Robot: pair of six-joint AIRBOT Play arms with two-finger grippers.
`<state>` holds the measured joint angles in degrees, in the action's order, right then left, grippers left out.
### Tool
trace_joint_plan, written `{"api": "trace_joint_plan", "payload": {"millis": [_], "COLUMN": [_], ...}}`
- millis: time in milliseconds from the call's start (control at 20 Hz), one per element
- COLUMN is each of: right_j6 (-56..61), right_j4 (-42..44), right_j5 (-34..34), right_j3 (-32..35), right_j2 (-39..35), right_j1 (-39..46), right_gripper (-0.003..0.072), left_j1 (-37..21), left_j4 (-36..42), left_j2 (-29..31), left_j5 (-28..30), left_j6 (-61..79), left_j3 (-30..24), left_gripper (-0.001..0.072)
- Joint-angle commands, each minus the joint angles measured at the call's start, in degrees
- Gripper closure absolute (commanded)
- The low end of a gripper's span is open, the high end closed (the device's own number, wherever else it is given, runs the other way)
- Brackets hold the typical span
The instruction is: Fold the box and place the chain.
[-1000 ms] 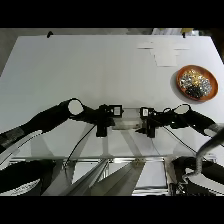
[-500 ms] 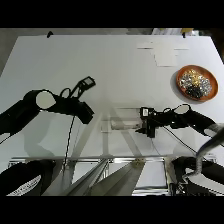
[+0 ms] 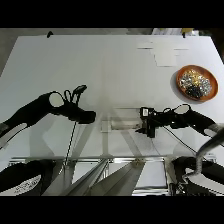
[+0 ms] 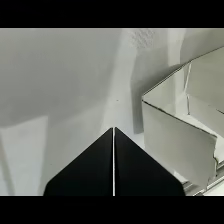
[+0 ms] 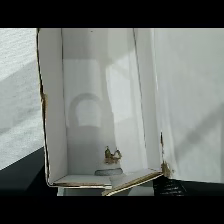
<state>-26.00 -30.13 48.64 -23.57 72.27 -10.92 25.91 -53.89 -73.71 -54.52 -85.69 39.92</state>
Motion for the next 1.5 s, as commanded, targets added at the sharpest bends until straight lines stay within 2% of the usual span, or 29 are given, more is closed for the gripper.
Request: {"api": "trace_joint_plan", "payload": {"millis": [0,350,650,750,850,900,1000,1450], "right_j6": [0.0,0.0,0.0,0.0,0.0,0.0,0.0,0.0], "right_j4": [0.0,0.0,0.0,0.0,0.0,0.0,0.0,0.0], "right_j5": [0.0,0.0,0.0,0.0,0.0,0.0,0.0,0.0], "right_j3": [0.0,0.0,0.0,0.0,0.0,0.0,0.0,0.0], "right_j2": [0.0,0.0,0.0,0.0,0.0,0.0,0.0,0.0], "right_j1": [0.0,0.0,0.0,0.0,0.0,0.0,0.0,0.0], "right_gripper": [0.0228,0.0228,0.0228,0.0228,0.0228,0.0228,0.0228,0.0228], "left_j1": [2.5,4.2,4.3,4.9,5.7,6.3,7.1,8.9], "left_j4": [3.8,9.5,12.2,13.6,14.5,15.1,15.8,16.4], "left_j2": [-3.9,-3.7,0.6,1.2,1.1,1.1,1.1,1.1], "left_j5": [1.2,0.0,0.3,1.2,3.0,3.9,5.4,6.6], "left_j6": [0.0,7.4,11.1,11.1,11.1,11.1,11.1,10.9], "left_j3": [-0.2,-0.2,0.2,0.2,0.2,0.2,0.2,0.2], "left_gripper": [0.0703,0.0704,0.0695,0.0628,0.0592,0.0492,0.0451,0.0432]}}
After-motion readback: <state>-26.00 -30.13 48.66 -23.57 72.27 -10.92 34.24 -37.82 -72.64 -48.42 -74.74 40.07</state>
